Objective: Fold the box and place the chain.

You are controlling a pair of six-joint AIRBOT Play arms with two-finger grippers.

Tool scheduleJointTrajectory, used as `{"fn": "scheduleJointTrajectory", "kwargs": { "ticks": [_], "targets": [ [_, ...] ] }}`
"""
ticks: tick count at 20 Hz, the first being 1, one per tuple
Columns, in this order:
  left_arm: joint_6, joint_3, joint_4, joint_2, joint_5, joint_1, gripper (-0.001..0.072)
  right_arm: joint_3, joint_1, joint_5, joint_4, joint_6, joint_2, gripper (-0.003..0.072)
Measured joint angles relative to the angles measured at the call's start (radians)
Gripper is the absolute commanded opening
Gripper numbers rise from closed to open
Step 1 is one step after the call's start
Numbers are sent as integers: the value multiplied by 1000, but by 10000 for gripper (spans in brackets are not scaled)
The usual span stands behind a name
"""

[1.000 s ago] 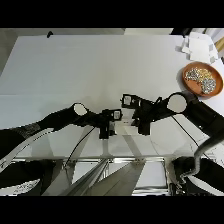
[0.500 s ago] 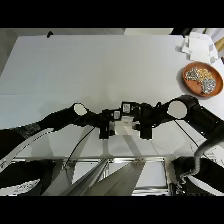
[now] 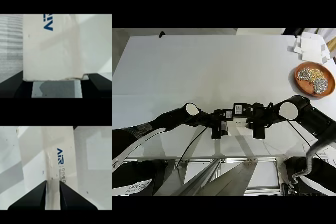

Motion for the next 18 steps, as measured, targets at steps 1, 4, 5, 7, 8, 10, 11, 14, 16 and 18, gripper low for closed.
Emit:
{"fn": "scheduleJointTrajectory", "kwargs": {
  "ticks": [1,4,5,7,8,10,11,14,16,18],
  "targets": [
    [0,0,0,0,0,0,79,0,0,0,1,1,0,157],
    [5,0,2,0,0,0,79,0,0,18,31,0,0,197],
    [8,0,4,0,0,0,79,0,0,31,48,-2,0,226],
    [7,0,3,0,0,0,79,0,0,42,74,-8,0,231],
    [6,0,3,0,0,0,79,0,0,40,84,-9,0,231],
    [5,0,3,0,0,0,79,0,0,32,93,-11,0,231],
    [5,0,2,0,0,0,79,0,0,27,97,-13,0,230],
    [4,0,2,0,0,0,79,-3,0,-4,102,-12,-4,217],
    [4,0,2,0,0,0,79,-6,0,-27,99,-8,-8,174],
    [2,0,1,0,0,0,79,-10,0,-37,84,1,-11,155]
  ]
}}
